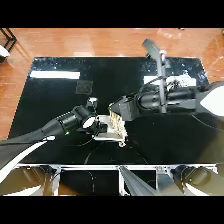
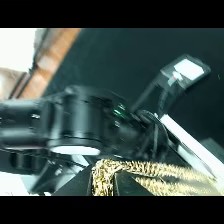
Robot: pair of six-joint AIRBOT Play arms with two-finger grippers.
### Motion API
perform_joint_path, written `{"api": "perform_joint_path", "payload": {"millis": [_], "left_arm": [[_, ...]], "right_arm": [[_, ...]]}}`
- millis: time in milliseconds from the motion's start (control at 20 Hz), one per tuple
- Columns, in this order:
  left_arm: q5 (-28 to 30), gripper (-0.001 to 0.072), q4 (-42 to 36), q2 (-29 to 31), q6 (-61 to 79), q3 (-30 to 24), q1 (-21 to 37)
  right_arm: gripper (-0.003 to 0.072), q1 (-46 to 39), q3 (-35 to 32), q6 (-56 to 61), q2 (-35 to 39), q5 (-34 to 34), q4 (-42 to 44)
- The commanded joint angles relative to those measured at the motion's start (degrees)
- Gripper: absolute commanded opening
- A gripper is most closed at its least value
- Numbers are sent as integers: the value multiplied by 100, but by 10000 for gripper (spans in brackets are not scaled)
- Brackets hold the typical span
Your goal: Fold the box and place the chain.
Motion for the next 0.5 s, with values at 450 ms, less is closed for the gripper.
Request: {"api": "perform_joint_path", "payload": {"millis": [450], "left_arm": [[13, 25, 13, -4, 2, -2, 0]], "right_arm": [[30, 278, -791, 68, -361, -313, -514]]}}
